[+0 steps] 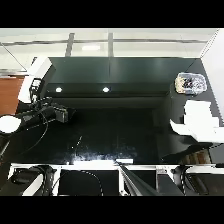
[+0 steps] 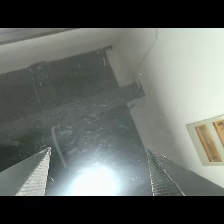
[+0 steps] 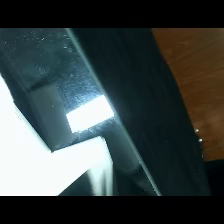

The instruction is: Fold the box and place the chain.

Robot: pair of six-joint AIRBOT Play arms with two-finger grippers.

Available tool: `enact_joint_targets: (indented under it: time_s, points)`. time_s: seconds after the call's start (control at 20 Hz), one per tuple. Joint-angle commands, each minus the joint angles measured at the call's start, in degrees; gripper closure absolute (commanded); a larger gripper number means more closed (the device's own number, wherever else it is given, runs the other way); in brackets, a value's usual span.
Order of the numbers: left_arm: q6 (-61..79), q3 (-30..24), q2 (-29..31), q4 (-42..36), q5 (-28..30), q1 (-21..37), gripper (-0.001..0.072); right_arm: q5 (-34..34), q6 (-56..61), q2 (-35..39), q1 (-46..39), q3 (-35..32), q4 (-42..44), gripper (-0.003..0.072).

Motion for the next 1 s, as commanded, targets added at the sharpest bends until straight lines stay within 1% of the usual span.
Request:
enact_joint_targets:
  time_s: [0.0,0.1,0.15,0.2,0.25,0.3,0.4,0.55,0.65,0.7,0.75,0.85,0.95]
  points:
    - [-0.17,0.02,-0.02,-0.02,0.0,-0.02,0.0003,1.97,-1.66,-0.79,-0.04,0.37,1.46,0.0682]
    - [-0.17,0.02,-0.02,0.0,0.0,-0.02,0.0003,3.87,-1.31,-0.79,-0.04,0.35,5.2,0.0681]
    - [-0.17,0.02,-0.02,0.0,0.0,-0.02,0.0003,5.03,-1.05,-0.79,-0.02,0.22,10.54,0.0682]
    - [-0.17,0.02,-0.02,-0.02,-0.07,-0.02,0.0003,7.26,-1.97,-0.79,0.07,-0.35,17.79,0.0681]
    - [-0.17,0.02,-0.02,-0.02,-0.04,-0.02,0.0003,9.62,-2.51,-0.76,0.66,-1.05,23.23,0.0676]
    - [-0.17,0.02,-0.02,-0.02,-0.02,-0.02,0.0003,12.11,-2.49,-0.72,2.1,-1.68,25.94,0.0676]
    - [-0.17,0.02,-0.02,-0.02,-0.02,-0.02,0.0003,14.71,-2.05,0.68,6.49,-3.91,25.97,0.0676]
    - [-0.17,0.02,-0.02,-0.02,0.0,-0.02,0.0002,13.18,-1.88,5.86,14.34,-10.47,26.62,0.0676]
    - [-0.17,0.02,-0.02,-0.04,-0.02,-0.02,0.0003,10.38,-1.57,10.01,19.87,-15.34,27.76,0.0676]
    - [-0.28,-0.09,-0.04,-0.07,-0.11,-0.02,0.0003,7.61,-1.55,12.63,22.82,-17.92,28.74,0.0675]
    - [-0.39,-0.35,-0.04,-0.42,-0.09,-0.02,0.0003,3.96,-1.11,15.43,25.53,-20.41,29.9,0.0675]
    - [-0.39,-1.16,-0.04,-3.63,0.09,-0.02,0.0003,-4.07,-0.96,22.34,31.61,-25.99,32.54,0.0676]
    - [-0.39,-2.21,-0.07,-7.8,0.0,-0.02,0.0003,-11.08,-1.73,30.34,37.77,-33.24,38.21,0.0675]
